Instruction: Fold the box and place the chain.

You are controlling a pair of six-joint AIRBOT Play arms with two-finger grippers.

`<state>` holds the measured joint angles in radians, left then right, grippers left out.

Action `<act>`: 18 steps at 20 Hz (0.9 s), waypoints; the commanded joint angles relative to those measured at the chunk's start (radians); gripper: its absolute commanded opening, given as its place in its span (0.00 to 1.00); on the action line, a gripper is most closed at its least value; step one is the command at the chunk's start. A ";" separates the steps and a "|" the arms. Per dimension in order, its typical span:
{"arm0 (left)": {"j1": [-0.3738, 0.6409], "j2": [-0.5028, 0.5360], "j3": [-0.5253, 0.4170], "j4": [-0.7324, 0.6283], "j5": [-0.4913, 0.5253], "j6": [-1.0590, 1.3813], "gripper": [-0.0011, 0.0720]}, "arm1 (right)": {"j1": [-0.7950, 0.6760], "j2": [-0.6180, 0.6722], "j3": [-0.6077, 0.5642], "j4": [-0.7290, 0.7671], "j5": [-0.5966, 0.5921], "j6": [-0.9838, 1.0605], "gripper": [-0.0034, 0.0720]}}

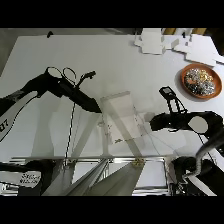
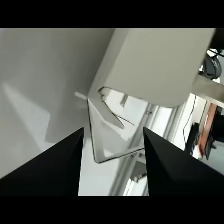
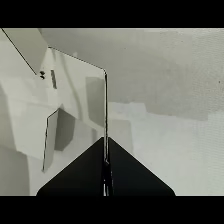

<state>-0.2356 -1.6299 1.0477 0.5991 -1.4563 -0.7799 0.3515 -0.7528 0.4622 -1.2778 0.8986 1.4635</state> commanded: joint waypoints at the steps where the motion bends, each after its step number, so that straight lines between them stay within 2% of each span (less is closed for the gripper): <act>1: -0.006 0.000 -0.083 -0.072 0.140 0.135 0.67 | 0.002 0.001 -0.001 -0.001 -0.003 0.006 0.07; 2: -0.015 0.000 -0.088 -0.092 0.164 0.180 0.69 | 0.002 0.001 -0.001 -0.002 -0.003 0.006 0.07; 11: -0.203 -0.001 -0.088 -0.162 0.360 0.422 0.67 | 0.003 0.001 -0.001 -0.002 -0.023 0.006 0.07; 12: -0.211 -0.001 -0.088 -0.161 0.371 0.422 0.63 | 0.002 0.001 -0.001 -0.002 -0.023 0.006 0.07; 13: -0.215 -0.001 -0.088 -0.161 0.373 0.422 0.52 | 0.002 0.001 0.000 -0.002 -0.023 0.006 0.07; 14: -0.214 -0.001 -0.088 -0.161 0.373 0.422 0.40 | 0.002 0.001 0.000 -0.002 -0.023 0.006 0.07; 16: -0.211 -0.001 -0.088 -0.159 0.377 0.440 0.09 | 0.002 0.001 -0.001 -0.002 -0.023 0.006 0.07; 17: -0.212 0.000 -0.088 -0.159 0.375 0.493 0.02 | 0.002 0.001 0.000 -0.002 -0.023 0.006 0.07; 18: -0.212 0.001 -0.088 -0.159 0.375 0.539 0.02 | 0.003 0.001 0.000 -0.001 -0.022 0.006 0.07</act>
